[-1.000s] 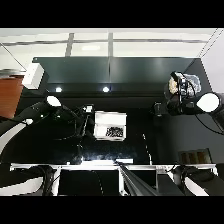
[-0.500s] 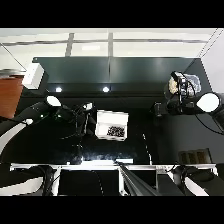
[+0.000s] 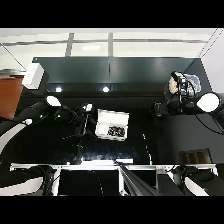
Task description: Fold the box and place the chain.
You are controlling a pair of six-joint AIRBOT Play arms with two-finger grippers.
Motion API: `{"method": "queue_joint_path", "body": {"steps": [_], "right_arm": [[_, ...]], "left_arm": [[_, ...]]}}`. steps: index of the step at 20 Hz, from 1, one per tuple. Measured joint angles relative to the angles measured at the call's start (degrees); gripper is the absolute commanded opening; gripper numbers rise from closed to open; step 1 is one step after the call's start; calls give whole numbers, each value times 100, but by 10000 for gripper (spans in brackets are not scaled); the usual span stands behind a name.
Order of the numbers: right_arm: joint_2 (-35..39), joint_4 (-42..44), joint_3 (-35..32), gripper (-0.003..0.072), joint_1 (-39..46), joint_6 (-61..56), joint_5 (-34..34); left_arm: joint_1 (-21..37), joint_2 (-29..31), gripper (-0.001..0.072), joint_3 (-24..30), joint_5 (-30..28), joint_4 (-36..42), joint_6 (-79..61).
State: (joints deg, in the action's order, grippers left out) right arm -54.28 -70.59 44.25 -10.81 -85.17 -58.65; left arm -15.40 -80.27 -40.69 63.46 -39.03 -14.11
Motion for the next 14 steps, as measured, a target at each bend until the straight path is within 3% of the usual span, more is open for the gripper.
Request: {"method": "queue_joint_path", "body": {"steps": [14], "right_arm": [[0,0,0,701,0,-13,-2]], "left_arm": [[0,74,711,-7,-114,216,-393]]}}
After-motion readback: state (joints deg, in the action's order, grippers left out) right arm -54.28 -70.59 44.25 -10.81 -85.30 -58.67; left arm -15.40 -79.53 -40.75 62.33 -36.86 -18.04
